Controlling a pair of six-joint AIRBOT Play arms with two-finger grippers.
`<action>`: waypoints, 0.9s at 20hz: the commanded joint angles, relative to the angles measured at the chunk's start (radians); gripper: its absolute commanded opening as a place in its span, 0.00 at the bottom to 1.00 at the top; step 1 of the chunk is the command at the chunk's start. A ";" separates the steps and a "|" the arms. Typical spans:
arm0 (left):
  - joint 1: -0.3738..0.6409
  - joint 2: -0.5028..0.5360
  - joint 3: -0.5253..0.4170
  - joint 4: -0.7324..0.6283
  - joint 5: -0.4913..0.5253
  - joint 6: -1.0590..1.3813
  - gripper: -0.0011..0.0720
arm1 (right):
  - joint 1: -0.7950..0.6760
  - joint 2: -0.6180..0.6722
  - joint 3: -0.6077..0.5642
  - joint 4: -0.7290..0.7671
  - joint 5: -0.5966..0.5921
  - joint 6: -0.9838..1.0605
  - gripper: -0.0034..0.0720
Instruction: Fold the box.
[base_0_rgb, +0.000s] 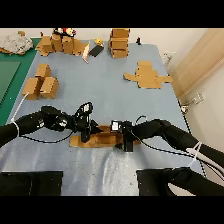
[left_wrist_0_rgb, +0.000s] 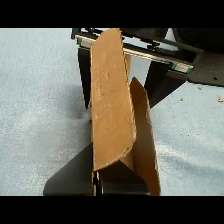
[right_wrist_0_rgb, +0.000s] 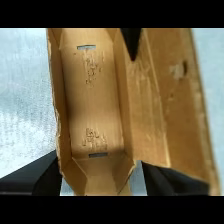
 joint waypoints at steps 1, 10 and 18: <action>0.000 0.000 0.000 0.000 0.000 0.000 0.03 | -0.006 -0.025 0.011 0.019 -0.027 -0.016 0.99; 0.000 0.000 0.000 0.000 0.000 0.000 0.03 | -0.003 -0.007 0.011 0.014 -0.044 -0.018 0.99; 0.000 0.000 0.000 0.000 0.000 0.000 0.03 | -0.002 -0.060 0.011 0.008 -0.037 -0.018 0.99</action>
